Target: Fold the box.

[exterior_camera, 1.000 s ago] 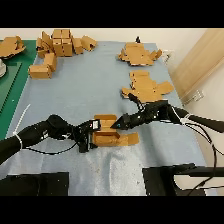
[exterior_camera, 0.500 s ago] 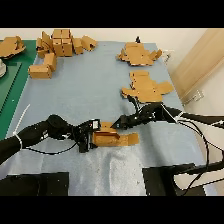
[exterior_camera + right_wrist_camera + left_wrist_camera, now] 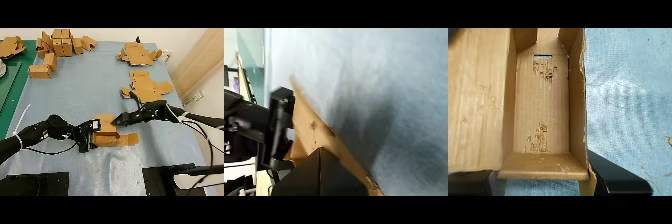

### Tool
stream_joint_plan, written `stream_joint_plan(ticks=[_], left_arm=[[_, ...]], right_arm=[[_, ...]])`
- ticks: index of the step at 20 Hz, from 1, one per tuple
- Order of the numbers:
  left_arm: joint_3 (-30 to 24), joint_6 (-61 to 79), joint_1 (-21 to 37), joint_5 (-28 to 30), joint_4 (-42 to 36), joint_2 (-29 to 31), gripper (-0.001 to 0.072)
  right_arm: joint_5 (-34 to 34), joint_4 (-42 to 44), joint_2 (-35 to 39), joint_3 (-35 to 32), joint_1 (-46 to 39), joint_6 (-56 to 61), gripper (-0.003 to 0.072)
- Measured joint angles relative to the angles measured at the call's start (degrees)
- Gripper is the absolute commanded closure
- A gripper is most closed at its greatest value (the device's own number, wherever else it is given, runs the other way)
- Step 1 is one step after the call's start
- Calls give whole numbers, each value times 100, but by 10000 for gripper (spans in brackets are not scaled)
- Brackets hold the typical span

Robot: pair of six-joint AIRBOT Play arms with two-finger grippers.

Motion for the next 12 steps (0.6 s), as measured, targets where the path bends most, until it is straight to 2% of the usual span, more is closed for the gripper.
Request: stream_joint_plan(ticks=[2, 6, 7, 9, 11, 12], left_arm=[[0, 2, 0, 0, 0, 0, 283], [0, 0, 0, -2, 0, 0, 284], [0, 0, -2, -2, 0, 0, 283], [0, 0, 0, -2, 0, 0, 283], [0, 0, 0, -2, 0, 0, 284], [0, 2, -2, -2, 0, 0, 283]], right_arm=[[-122, -238, 562, 0, -107, -26, 685], [-212, -1663, 1836, -42, -20, 334, 679], [-275, -2002, 2111, -76, 76, 435, 639], [-442, -2592, 2608, -192, 382, 651, 614], [-514, -3211, 2966, -330, 807, 793, 426], [-487, -3560, 3086, -396, 1047, 848, 305]])
